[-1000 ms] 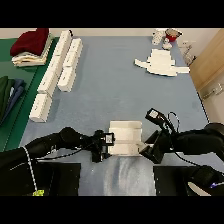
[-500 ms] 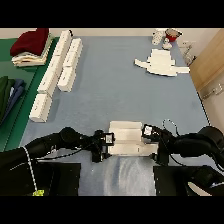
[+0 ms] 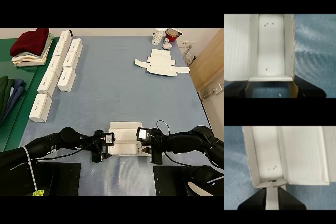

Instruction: Fold the box.

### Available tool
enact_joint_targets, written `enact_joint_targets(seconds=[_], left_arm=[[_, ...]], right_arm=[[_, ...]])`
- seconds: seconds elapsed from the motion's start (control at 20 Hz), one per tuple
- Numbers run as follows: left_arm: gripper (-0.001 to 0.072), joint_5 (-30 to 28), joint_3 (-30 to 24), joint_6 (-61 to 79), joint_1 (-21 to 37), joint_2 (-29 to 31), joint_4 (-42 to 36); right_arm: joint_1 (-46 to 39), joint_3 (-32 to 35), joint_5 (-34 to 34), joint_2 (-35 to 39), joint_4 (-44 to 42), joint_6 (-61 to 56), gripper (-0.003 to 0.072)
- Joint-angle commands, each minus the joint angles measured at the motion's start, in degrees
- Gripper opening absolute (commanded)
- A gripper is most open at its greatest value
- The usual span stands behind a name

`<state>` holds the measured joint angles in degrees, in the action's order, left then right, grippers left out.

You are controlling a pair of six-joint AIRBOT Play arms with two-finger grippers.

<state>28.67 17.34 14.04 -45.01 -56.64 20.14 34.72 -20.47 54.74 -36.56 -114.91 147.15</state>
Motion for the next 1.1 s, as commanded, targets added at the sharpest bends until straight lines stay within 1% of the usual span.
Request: enact_joint_targets(seconds=[0.0,0.25,0.3,0.35,0.4,0.5,0.7,0.8,0.85,0.9,0.95,1.0,1.05], left_arm=[[0.0523,-0.02,0.02,0.02,0.00,0.04,0.00],[0.0523,-0.02,0.02,0.02,0.00,0.04,0.00],[0.0524,-0.02,0.02,0.02,0.00,0.04,0.00],[0.0524,-0.02,0.02,0.02,0.00,0.04,0.00],[0.0524,-0.02,0.02,0.02,0.00,0.04,0.00],[0.0523,-0.02,0.02,0.02,0.00,0.04,0.00],[0.0523,-0.02,0.02,0.02,0.00,0.04,0.00],[0.0524,-0.02,0.02,0.02,0.00,0.04,0.00],[0.0523,-0.02,0.02,0.02,0.00,0.04,0.00],[0.0523,-0.02,0.02,0.02,0.00,0.04,0.00],[0.0523,-0.02,0.02,0.02,0.00,0.04,0.00],[0.0523,-0.02,0.02,0.02,0.00,0.04,0.00],[0.0523,-0.02,0.02,0.02,0.00,0.04,0.00]], right_arm=[[0.07,0.02,-0.66,-0.66,-3.76,3.69,0.0166],[0.07,0.02,-1.29,-3.04,-5.79,7.06,0.0171],[0.07,0.02,-1.57,-3.54,-6.27,7.67,0.0254],[0.07,0.02,-1.86,-3.89,-6.88,7.89,0.0453],[0.07,0.00,-1.81,-4.13,-7.21,7.89,0.0556],[0.07,0.00,-1.81,-4.20,-7.48,7.89,0.0622],[0.04,0.00,-1.55,-4.11,-6.80,6.49,0.0620],[0.00,-0.42,-0.85,-3.93,-4.04,-0.74,0.0603],[-0.07,-0.94,0.28,-3.78,-0.92,-5.66,0.0533],[-0.04,-1.81,2.14,-3.58,3.91,-12.48,0.0337],[-0.07,-2.93,4.11,-3.45,9.44,-20.76,0.0177],[-0.07,-4.39,6.93,-3.32,15.39,-31.43,0.0081],[-0.07,-5.92,10.29,-3.26,20.46,-39.41,0.0017]])
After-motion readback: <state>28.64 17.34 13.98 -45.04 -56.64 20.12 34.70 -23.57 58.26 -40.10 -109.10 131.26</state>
